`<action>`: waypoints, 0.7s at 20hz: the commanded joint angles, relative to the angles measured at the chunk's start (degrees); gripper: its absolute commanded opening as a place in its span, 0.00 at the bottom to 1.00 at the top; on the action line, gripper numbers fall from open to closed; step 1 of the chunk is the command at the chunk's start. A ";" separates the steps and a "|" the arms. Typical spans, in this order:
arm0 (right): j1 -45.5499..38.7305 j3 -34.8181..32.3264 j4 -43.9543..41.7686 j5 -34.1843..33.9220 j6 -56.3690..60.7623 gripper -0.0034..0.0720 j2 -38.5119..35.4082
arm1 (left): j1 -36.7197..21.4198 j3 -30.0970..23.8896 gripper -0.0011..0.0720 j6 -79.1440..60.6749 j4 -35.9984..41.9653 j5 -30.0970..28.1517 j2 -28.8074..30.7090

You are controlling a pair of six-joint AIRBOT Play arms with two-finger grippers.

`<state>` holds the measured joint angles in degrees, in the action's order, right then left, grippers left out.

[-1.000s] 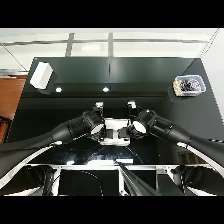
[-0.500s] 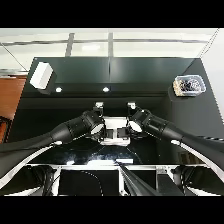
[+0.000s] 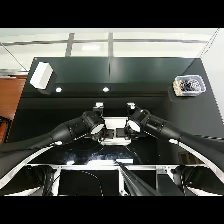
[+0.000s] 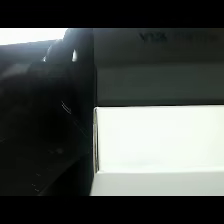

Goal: Fold the box and place the chain.

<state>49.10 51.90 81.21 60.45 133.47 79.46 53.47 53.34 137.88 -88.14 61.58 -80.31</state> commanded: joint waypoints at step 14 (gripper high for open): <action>0.00 0.11 -0.48 0.31 -3.65 0.43 -2.19 | -0.04 0.04 0.05 0.13 0.26 0.33 0.02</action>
<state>49.10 51.99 80.93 60.36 131.98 78.59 53.47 53.34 137.91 -88.01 61.65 -80.31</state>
